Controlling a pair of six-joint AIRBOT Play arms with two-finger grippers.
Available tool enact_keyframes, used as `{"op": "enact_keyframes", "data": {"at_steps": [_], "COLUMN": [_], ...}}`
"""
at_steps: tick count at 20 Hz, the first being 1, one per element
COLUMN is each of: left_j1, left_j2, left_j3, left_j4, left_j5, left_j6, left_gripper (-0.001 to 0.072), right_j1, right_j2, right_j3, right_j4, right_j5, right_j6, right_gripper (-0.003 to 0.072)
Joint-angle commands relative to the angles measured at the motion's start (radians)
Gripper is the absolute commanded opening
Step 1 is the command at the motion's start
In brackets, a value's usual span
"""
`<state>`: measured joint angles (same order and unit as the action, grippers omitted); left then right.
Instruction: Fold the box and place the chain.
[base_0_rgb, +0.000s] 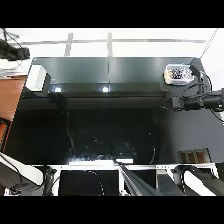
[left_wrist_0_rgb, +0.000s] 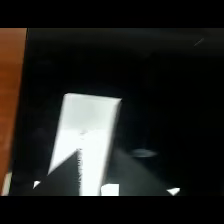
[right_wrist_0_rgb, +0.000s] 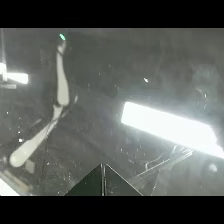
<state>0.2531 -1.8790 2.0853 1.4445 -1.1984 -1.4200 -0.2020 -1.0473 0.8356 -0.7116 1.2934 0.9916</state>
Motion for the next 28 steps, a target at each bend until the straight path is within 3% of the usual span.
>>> {"op": "enact_keyframes", "data": {"at_steps": [1,2,4,6,9,12,16,28], "left_j1": [-0.039,-0.058,-0.113,-0.196,-0.304,-0.314,-0.314,-0.314], "left_j2": [0.182,0.253,0.406,0.582,0.850,1.036,1.149,1.145], "left_j3": [-0.110,-0.208,-0.438,-0.721,-1.151,-1.378,-1.447,-1.447], "left_j4": [-0.286,-0.401,-0.454,-0.369,-0.237,-0.225,-0.226,-0.226], "left_j5": [-0.070,-0.079,-0.051,0.042,0.193,0.219,0.218,0.223], "left_j6": [-0.047,0.058,0.079,0.081,0.026,0.025,0.025,0.025], "left_gripper": [0.0027,0.0026,0.0025,0.0025,0.0025,0.0026,0.0027,0.0027], "right_j1": [0.085,0.119,0.168,0.179,0.179,0.179,0.179,0.179], "right_j2": [0.000,0.000,0.000,0.000,0.000,0.000,0.000,0.000], "right_j3": [-0.004,-0.004,-0.006,-0.020,-0.023,-0.023,-0.023,-0.023], "right_j4": [-0.029,-0.078,-0.212,-0.266,-0.266,-0.266,-0.266,-0.266], "right_j5": [-0.072,-0.084,-0.167,-0.303,-0.330,-0.330,-0.330,-0.330], "right_j6": [-0.035,-0.053,-0.051,-0.011,-0.005,-0.005,-0.005,-0.005], "right_gripper": [0.0015,0.0015,0.0015,0.0015,0.0015,0.0015,0.0015,0.0015]}}
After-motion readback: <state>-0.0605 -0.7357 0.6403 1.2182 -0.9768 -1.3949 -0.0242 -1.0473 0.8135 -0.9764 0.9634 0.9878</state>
